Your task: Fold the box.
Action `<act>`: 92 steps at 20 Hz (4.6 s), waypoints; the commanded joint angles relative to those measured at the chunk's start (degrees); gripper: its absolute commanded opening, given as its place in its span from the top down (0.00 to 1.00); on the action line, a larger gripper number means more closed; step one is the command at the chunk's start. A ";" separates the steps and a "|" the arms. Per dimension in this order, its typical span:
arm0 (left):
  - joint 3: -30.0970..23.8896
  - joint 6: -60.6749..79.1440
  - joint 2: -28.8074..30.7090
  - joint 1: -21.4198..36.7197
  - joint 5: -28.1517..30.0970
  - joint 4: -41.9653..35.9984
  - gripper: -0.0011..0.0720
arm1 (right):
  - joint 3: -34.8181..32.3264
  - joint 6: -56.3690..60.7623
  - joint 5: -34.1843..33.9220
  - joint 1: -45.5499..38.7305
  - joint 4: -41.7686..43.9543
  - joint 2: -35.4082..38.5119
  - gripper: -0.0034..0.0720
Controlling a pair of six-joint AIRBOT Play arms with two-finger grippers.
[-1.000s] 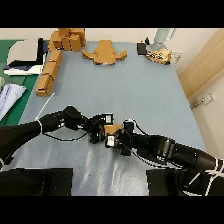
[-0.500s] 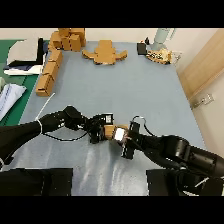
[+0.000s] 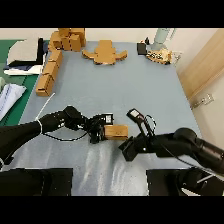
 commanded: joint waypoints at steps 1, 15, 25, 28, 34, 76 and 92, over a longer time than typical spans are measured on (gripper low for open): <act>0.04 0.00 0.02 0.00 0.02 0.02 0.28 | 3.74 -18.95 -10.73 -15.06 17.07 -7.54 0.96; 0.04 0.00 0.02 0.00 0.02 0.02 0.28 | 9.70 -39.26 -32.50 -35.93 42.56 -36.04 0.95; 0.04 0.00 0.02 0.00 0.02 0.02 0.28 | 9.70 -36.68 -29.14 -35.91 35.32 -35.98 0.95; 0.04 0.00 0.02 0.00 0.02 0.02 0.28 | 9.70 -36.65 -27.39 -35.47 34.47 -35.98 0.95; 0.04 0.00 0.02 0.00 0.02 0.02 0.28 | 9.70 -34.80 -25.53 -33.83 32.63 -35.98 0.95; 0.04 0.00 0.02 0.00 0.02 0.02 0.28 | -7.50 -1.97 30.03 17.16 -61.57 -3.48 0.95; 0.04 0.00 0.02 0.00 0.04 0.02 0.28 | -7.91 -0.24 33.40 16.33 -64.04 -6.62 0.95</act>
